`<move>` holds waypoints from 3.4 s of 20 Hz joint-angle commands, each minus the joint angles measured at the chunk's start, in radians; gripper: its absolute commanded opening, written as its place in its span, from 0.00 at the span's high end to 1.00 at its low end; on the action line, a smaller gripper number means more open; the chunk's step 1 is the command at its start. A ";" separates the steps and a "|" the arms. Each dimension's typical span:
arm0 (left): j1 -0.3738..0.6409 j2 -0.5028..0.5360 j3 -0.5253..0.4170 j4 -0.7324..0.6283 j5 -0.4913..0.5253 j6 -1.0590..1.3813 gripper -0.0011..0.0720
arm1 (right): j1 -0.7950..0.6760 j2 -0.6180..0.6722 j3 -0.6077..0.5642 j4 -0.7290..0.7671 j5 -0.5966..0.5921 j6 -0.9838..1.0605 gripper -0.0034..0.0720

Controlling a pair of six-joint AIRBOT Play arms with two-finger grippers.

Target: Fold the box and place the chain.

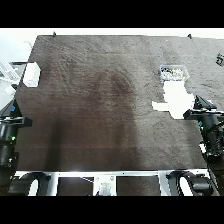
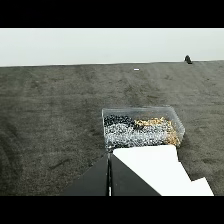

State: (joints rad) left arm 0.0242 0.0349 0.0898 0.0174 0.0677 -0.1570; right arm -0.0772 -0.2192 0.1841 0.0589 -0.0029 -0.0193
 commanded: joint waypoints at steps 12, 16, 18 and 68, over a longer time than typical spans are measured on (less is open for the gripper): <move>0.000 0.000 0.000 0.000 0.000 0.000 0.96 | -0.172 -0.226 0.251 -0.064 -0.027 -0.121 0.59; 0.000 0.000 0.000 0.000 0.000 0.000 0.96 | -0.414 -0.569 0.425 -0.110 0.225 -0.109 0.56; 0.000 0.000 0.000 0.000 0.000 0.000 0.96 | -0.553 -0.748 0.516 -0.231 0.409 0.068 0.56; 0.000 0.000 0.000 0.000 0.000 0.000 0.96 | -0.834 -2.032 1.838 -0.842 1.740 0.647 0.45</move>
State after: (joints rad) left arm 0.0242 0.0353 0.0898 0.0170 0.0673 -0.1570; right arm -0.9298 -2.2452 2.0266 -0.8272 1.7172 0.6273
